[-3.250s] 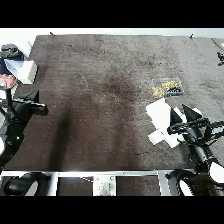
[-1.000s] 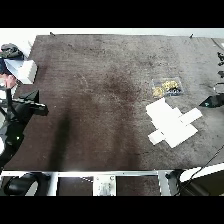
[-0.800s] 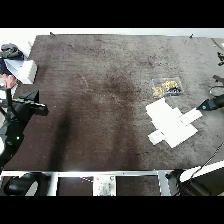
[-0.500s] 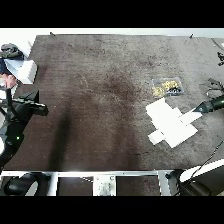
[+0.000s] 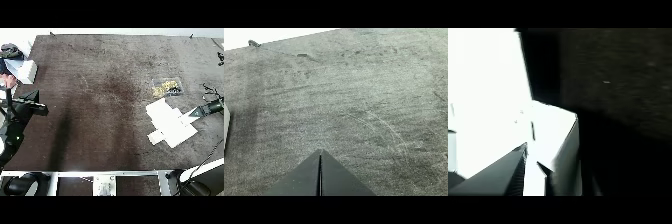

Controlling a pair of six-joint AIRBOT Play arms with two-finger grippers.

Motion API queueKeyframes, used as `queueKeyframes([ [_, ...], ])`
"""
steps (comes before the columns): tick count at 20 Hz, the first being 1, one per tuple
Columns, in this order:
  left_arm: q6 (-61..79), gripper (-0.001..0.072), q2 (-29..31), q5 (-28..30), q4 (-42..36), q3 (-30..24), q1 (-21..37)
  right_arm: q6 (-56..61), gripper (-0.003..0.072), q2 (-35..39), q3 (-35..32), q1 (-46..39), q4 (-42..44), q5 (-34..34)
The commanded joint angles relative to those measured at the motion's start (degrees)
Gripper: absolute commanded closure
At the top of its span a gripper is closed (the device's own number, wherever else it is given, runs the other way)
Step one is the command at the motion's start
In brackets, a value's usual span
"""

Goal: Fold the box and place the chain.

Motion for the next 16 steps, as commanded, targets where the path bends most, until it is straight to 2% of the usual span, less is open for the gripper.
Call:
queueKeyframes([
  [1,0.02,0.0698,0.04,0.02,0.0,-0.02,0.04,-1.14,0.0456,-0.04,-0.48,0.79,0.46,2.19],
  [4,0.02,0.0698,0.04,0.02,0.0,-0.02,0.04,-1.66,0.0458,-0.04,-1.79,1.36,0.44,2.84],
  [6,0.02,0.0698,0.04,0.0,0.0,-0.02,0.04,-1.51,0.0538,-0.02,-3.1,1.36,0.42,2.91],
  [8,0.02,0.0698,0.04,0.02,0.0,-0.02,0.04,-1.44,0.0662,0.07,-4.44,1.36,0.44,2.95],
  [9,0.02,0.0698,0.04,0.02,0.0,-0.02,0.04,-1.42,0.0699,0.07,-4.85,1.36,0.63,2.97],
  [12,0.02,0.0698,0.04,0.02,0.0,-0.02,0.04,-1.44,0.0701,1.7,-7.13,1.73,5.66,2.95],
  [16,0.02,0.0698,0.04,0.02,0.0,-0.02,0.04,-2.12,0.0703,7.15,-13.79,5.22,15.54,2.64],
])
